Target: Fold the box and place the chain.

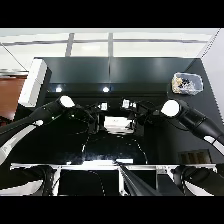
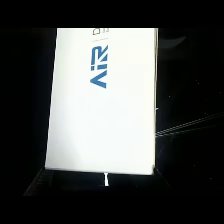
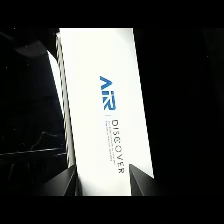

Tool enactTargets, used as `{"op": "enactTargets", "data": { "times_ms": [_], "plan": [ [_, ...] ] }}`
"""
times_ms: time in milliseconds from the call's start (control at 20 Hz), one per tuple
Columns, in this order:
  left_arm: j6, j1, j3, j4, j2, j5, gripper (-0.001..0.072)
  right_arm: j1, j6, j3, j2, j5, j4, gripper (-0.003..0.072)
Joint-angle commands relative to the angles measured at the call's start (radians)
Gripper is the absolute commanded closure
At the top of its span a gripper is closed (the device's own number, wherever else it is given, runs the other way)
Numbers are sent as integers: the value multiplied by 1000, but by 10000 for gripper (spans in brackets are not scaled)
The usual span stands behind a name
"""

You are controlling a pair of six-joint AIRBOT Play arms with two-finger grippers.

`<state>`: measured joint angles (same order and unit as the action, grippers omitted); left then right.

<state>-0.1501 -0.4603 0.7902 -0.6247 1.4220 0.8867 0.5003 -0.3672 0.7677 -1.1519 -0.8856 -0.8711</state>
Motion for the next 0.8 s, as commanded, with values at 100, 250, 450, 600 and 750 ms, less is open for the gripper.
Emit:
{"op": "enactTargets", "data": {
  "times_ms": [100, 250, 450, 600, 750],
  "plan": [
    [1, 1, 1, 1, 0, 0, 178, 1, -1, 0, 0, 2, 6, 300],
    [1, 1, 1, 1, 0, 0, 178, 1, -27, 0, 0, 2, 5, 299],
    [1, 1, 1, 0, 0, 0, 177, 1, -27, -32, -7, 9, 6, 300],
    [1, 1, 1, 1, 0, 0, 178, 0, -27, -34, -4, 24, 6, 301],
    [1, 1, 1, 1, 0, 0, 177, -10, -72, -6, 31, 15, 1, 300]
  ]
}}
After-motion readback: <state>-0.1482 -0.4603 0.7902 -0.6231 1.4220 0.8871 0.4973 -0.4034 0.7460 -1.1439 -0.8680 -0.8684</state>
